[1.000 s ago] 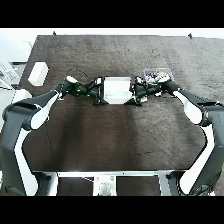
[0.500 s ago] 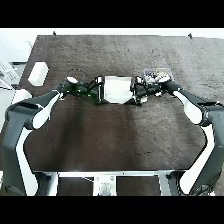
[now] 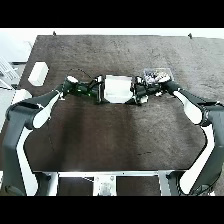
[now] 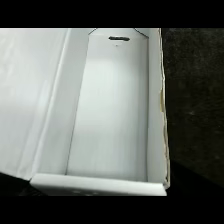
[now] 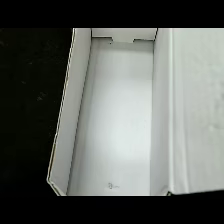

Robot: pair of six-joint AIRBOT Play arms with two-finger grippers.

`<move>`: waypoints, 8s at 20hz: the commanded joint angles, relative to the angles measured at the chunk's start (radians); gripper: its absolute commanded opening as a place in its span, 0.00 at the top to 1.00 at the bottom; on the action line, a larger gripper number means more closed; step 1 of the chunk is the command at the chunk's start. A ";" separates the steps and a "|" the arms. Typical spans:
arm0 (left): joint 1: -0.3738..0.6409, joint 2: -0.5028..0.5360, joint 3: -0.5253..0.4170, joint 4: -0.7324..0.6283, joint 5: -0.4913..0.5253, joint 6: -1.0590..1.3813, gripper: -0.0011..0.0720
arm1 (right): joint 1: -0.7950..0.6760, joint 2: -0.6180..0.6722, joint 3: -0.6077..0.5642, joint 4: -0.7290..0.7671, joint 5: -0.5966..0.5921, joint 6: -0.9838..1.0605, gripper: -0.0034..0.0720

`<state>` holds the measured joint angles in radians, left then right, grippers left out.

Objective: Fold the box and place the chain.

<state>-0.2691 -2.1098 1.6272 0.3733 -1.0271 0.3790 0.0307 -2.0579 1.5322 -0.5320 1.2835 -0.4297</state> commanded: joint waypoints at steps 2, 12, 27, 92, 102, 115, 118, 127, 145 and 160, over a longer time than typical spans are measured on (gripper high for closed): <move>0.002 0.000 0.004 0.039 -0.035 0.027 0.00 | 0.001 0.000 0.000 0.000 0.000 0.000 0.18; 0.001 0.000 0.004 0.035 -0.030 0.045 0.01 | 0.001 0.000 0.000 0.000 0.000 0.000 0.18; 0.001 0.000 0.004 -0.003 -0.028 0.054 0.02 | 0.001 0.000 0.000 0.000 0.000 0.000 0.18; 0.001 0.000 0.004 -0.007 -0.029 0.067 0.59 | 0.018 0.259 -0.030 0.095 -0.011 0.408 0.95; 0.001 0.000 0.004 -0.008 -0.029 0.067 0.59 | 0.036 0.157 0.000 0.103 -0.214 0.432 0.95; 0.001 0.000 0.004 -0.008 -0.031 0.067 0.59 | 0.038 0.066 0.056 -0.004 -0.215 0.509 0.95; 0.001 0.000 0.004 -0.008 -0.031 0.067 0.59 | 0.038 0.066 0.068 -0.010 -0.217 0.509 0.95; 0.001 0.000 0.004 -0.008 -0.030 0.067 0.59 | 0.034 0.275 0.166 -0.153 -0.073 0.574 0.95; 0.001 0.000 0.004 -0.008 -0.029 0.067 0.59 | 0.023 0.377 -0.182 -0.390 -0.236 0.400 0.13; 0.001 0.000 0.004 -0.008 -0.029 0.067 0.59 | 0.084 0.306 -0.181 -0.270 -0.274 0.374 0.67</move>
<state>-0.2680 -2.1101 1.6302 0.3653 -1.0565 0.4458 0.1043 -1.7489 1.3514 -0.8410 1.0080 -0.0410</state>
